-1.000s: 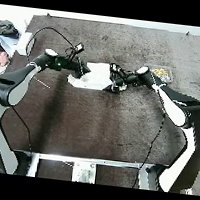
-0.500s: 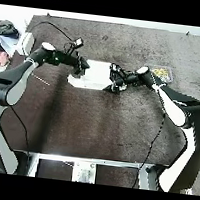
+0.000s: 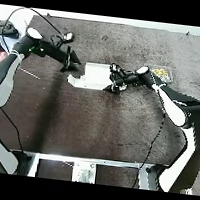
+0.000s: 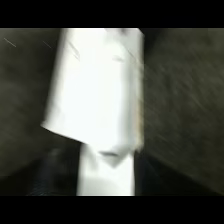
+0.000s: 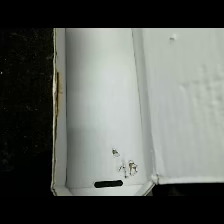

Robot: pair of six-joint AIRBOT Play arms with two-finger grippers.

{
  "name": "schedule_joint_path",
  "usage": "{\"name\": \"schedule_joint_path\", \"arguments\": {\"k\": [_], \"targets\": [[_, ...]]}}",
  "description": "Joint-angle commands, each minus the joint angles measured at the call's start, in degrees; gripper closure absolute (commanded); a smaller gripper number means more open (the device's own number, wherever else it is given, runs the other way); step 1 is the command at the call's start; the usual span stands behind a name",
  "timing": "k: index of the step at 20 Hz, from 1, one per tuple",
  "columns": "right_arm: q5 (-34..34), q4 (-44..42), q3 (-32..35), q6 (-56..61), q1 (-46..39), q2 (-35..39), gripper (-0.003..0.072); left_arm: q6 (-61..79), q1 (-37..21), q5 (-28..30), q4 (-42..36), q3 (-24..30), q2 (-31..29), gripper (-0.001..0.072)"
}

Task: Fold the box and place the chain.

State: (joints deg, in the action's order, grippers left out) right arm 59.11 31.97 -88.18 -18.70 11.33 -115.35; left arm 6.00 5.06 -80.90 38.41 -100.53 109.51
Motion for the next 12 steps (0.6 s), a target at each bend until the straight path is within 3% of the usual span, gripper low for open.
{"name": "schedule_joint_path", "arguments": {"k": [1,2,4,9,12], "targets": [[0.0,0.0,0.0,0.0,0.0,0.0,0.0216,0.0,2.8,3.8,8.5,4.7,-0.5,0.016],[0.0,0.0,0.0,0.0,0.0,0.0,0.0217,0.0,3.9,7.2,10.6,6.2,-0.4,0.0143],[0.0,0.0,0.0,0.0,0.0,0.0,0.0217,0.0,5.4,14.0,12.1,8.9,-0.4,0.0039],[0.0,0.0,0.0,0.0,0.0,0.0,0.0216,1.1,7.3,20.4,12.2,11.6,-0.4,0.0039],[0.0,0.0,0.0,0.0,0.0,0.0,0.0217,1.1,8.3,20.9,12.3,11.6,-0.4,0.0041]]}}
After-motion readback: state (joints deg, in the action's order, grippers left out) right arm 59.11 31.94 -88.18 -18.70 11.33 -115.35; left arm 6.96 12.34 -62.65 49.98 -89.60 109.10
